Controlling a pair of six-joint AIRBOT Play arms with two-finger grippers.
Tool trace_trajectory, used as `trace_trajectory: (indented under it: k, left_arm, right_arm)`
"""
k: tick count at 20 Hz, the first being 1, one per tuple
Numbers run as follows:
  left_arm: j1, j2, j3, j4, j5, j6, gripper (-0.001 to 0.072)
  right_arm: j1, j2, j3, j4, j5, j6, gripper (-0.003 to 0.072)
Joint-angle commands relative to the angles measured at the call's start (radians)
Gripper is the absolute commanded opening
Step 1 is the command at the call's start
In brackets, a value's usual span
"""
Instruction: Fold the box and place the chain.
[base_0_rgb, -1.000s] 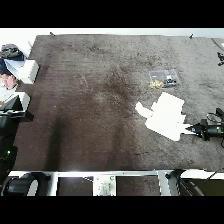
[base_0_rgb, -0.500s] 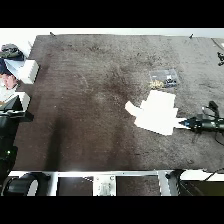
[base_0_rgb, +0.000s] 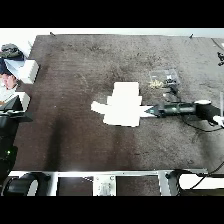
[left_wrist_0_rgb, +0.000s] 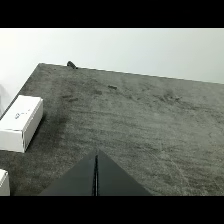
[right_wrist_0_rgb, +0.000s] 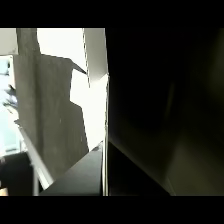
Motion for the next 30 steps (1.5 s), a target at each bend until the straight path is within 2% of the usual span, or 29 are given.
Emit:
trace_trajectory:
  k: [1,5,9,12,13,14,15,17,20,22,24,28,30]
  left_arm:
    - [0.000,0.000,0.000,0.000,0.001,0.000,0.0012]
    - [0.000,0.001,0.000,0.000,0.001,-0.003,0.0012]
    - [0.000,0.000,0.000,0.000,-0.010,-0.016,0.0012]
    - [0.000,0.001,0.000,0.002,-0.071,-0.035,0.0015]
    - [0.000,0.000,0.001,0.005,-0.113,-0.008,0.0278]
    - [0.000,0.000,0.002,0.004,-0.177,0.018,0.0720]
    - [0.000,0.000,0.003,0.005,-0.251,0.033,0.0660]
    - [0.000,-0.001,0.011,0.004,-0.368,0.111,0.0659]
    - [0.000,-0.069,0.073,0.001,-0.405,0.121,0.0659]
    - [0.000,-0.208,0.151,0.001,-0.430,0.121,0.0658]
    - [0.000,-0.400,0.249,0.002,-0.497,0.132,0.0659]
    - [0.000,-0.799,0.487,0.015,-0.715,0.172,0.0659]
    - [0.000,-0.988,0.632,0.079,-0.845,0.124,0.0659]
  right_arm:
    - [0.185,0.001,0.029,0.102,-0.190,-0.056,0.0009]
    - [0.259,0.000,0.044,0.106,-0.393,-0.056,0.0009]
    - [0.260,-0.001,0.052,0.105,-0.405,-0.114,0.0009]
    - [0.260,-0.002,0.081,0.098,-0.409,-0.163,0.0009]
    - [0.260,-0.002,0.089,0.097,-0.409,-0.164,0.0009]
    - [0.260,-0.006,0.089,0.094,-0.410,-0.173,0.0009]
    - [0.261,-0.021,0.089,0.100,-0.404,-0.200,0.0009]
    - [0.270,-0.045,0.089,0.118,-0.389,-0.243,0.0009]
    - [0.302,-0.046,0.089,0.122,-0.401,-0.279,0.0009]
    - [0.321,-0.046,0.089,0.122,-0.433,-0.279,0.0009]
    - [0.321,-0.046,0.089,0.125,-0.444,-0.280,0.0009]
    - [0.321,-0.046,0.089,0.124,-0.446,-0.295,0.0009]
    - [0.321,-0.046,0.089,0.124,-0.445,-0.307,0.0009]
